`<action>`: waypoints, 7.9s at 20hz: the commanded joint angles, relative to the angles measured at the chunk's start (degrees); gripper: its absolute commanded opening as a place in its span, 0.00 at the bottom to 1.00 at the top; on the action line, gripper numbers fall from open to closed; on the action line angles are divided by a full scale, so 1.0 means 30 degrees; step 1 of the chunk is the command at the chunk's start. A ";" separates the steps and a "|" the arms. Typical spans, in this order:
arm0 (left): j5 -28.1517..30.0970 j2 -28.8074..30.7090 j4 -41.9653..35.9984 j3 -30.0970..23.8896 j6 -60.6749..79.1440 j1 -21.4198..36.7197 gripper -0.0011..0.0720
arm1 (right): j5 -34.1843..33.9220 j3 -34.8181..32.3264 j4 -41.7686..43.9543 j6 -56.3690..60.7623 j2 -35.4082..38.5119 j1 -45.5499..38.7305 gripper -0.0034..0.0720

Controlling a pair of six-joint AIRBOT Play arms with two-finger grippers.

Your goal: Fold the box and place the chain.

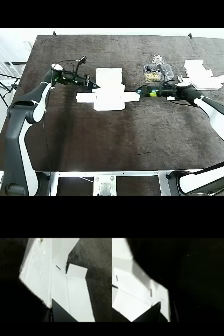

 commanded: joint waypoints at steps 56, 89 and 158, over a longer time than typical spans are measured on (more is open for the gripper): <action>0.5399 0.2827 -0.1960 -0.7220 0.9959 -0.0867 0.04 | -0.5151 -0.5187 -0.2922 -1.8753 0.4175 0.5748 0.90; 0.5275 0.2827 -0.1960 -0.7220 0.9967 -0.0867 0.04 | 0.1129 0.3191 -0.3512 -1.6925 -0.1333 0.3293 0.91; 0.5275 0.2827 -0.1974 -0.7206 0.9967 -0.0867 0.04 | 0.6098 0.9114 -0.3621 -1.7515 -0.7533 0.3570 0.82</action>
